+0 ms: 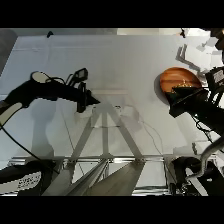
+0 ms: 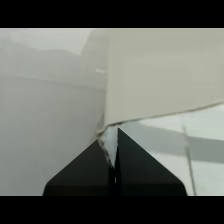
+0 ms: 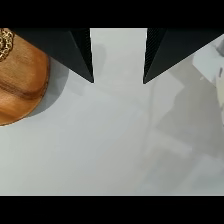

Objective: Fold the box and place the chain.

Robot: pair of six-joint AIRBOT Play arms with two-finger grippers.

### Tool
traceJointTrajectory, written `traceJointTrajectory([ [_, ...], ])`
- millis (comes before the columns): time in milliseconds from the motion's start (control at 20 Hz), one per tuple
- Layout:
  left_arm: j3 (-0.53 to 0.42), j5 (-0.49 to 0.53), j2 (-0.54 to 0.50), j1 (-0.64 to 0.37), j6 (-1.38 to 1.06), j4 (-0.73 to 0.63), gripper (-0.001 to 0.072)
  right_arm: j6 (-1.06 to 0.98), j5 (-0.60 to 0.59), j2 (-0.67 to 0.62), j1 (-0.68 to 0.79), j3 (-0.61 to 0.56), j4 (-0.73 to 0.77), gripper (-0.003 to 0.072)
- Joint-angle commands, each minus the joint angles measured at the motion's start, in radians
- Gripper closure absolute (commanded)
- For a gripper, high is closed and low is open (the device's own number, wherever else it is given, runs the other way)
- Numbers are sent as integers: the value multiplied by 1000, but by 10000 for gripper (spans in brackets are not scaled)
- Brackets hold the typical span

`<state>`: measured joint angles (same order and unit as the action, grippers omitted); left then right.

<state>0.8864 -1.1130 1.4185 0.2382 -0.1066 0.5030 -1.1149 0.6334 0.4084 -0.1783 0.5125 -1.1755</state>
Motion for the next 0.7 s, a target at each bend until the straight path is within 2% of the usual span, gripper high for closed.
traceJointTrajectory([
  [0, -16, 145, 58, 68, -108, -28, 707, -23, -1, -6, 0, 0, -29, 347],
  [100, -16, 185, 64, 104, -225, -60, 707, -23, -1, -6, 0, 0, -29, 348],
  [300, -16, 293, 64, 150, -238, -217, 708, -23, -2, -5, 0, 0, -29, 348],
  [650, -16, 157, 143, 144, -284, -260, 710, -23, -2, -5, 0, 0, -29, 348],
])
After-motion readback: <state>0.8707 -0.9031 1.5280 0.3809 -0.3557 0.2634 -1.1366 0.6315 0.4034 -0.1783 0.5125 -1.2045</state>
